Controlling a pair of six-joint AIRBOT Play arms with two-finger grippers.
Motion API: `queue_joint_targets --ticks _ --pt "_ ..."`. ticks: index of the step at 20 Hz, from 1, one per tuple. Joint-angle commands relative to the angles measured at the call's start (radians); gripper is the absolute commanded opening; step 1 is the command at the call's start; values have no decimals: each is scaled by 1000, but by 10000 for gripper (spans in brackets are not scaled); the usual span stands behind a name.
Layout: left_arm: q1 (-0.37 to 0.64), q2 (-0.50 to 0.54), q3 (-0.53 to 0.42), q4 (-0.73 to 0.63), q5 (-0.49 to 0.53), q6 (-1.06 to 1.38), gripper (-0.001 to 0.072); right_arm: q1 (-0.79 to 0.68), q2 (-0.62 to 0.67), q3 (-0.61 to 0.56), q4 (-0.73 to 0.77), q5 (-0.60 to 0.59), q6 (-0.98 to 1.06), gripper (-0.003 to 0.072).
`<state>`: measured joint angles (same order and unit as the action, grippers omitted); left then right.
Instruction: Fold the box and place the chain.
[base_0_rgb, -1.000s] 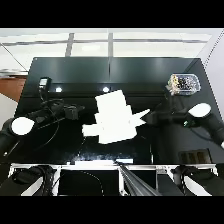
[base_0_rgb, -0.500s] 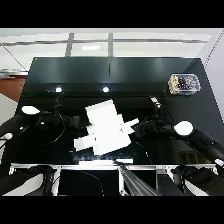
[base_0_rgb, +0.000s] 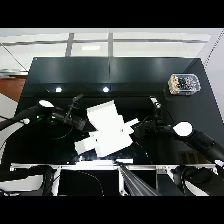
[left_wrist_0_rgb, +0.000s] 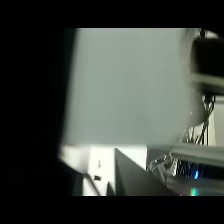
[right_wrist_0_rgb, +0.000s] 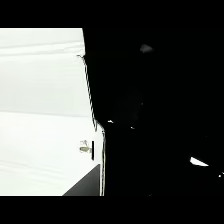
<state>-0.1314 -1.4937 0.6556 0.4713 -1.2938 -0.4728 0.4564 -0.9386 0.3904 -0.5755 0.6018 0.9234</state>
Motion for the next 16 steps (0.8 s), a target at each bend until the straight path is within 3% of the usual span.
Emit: queue_joint_targets --ticks 1,2,3,4,5,10,13,16 --pt "-6 -51 51 109 -75 40 155 1 1 0 -1 -1 0 44" --pt "-6 -51 56 108 -76 59 132 1 1 0 -1 -1 0 44" --pt "-7 -51 64 108 -76 80 57 1 1 0 -1 0 1 51" --pt "-7 -51 76 108 -76 96 31 0 1 0 -2 1 2 348" --pt "-7 -51 89 108 -77 100 31 -7 2 2 -17 8 9 720" --pt "-38 -18 175 130 -53 121 26 -231 37 158 -371 317 11 706" --pt "-154 116 164 211 118 239 25 -339 45 255 -624 410 -50 706" --pt "-283 243 95 208 307 497 30 -355 44 249 -666 412 -288 706"
